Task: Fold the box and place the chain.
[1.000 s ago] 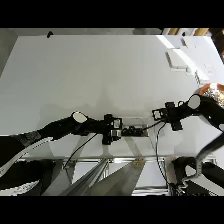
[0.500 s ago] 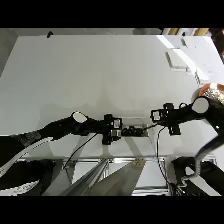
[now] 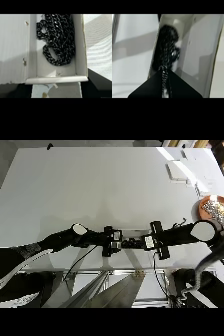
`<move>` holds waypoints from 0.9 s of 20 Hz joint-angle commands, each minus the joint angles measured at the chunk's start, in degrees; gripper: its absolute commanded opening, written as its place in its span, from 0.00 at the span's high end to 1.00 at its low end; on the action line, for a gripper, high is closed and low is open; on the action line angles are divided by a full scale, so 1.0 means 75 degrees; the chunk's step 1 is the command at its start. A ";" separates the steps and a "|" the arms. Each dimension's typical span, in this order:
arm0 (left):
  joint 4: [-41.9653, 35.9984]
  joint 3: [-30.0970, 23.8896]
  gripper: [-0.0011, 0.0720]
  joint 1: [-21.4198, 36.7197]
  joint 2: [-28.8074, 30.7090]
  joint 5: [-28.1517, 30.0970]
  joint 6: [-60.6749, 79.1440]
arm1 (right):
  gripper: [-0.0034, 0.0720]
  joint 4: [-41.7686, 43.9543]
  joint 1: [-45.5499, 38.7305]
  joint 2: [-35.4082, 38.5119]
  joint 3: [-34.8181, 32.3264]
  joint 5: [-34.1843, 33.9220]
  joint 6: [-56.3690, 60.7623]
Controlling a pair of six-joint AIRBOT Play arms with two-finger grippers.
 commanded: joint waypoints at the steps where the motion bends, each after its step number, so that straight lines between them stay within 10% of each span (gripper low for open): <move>1: 0.0003 0.0003 0.61 0.0003 0.0003 0.0000 0.0000 | 0.93 0.0551 0.0866 0.0064 -0.0009 -0.1390 0.0079; 9: 0.0003 0.0003 0.61 0.0003 0.0003 0.0003 0.0000 | 0.92 0.0536 0.1763 0.0038 -0.0236 -0.2556 0.0073; 13: 0.0000 0.0003 0.61 0.0003 0.0003 0.0003 0.0000 | 0.65 0.0271 0.1737 0.0061 -0.0452 -0.2699 0.0070; 18: 0.0003 0.0003 0.61 0.0003 0.0003 0.0003 0.0000 | 0.65 -0.1233 0.0656 0.0478 0.0379 -0.1352 0.0079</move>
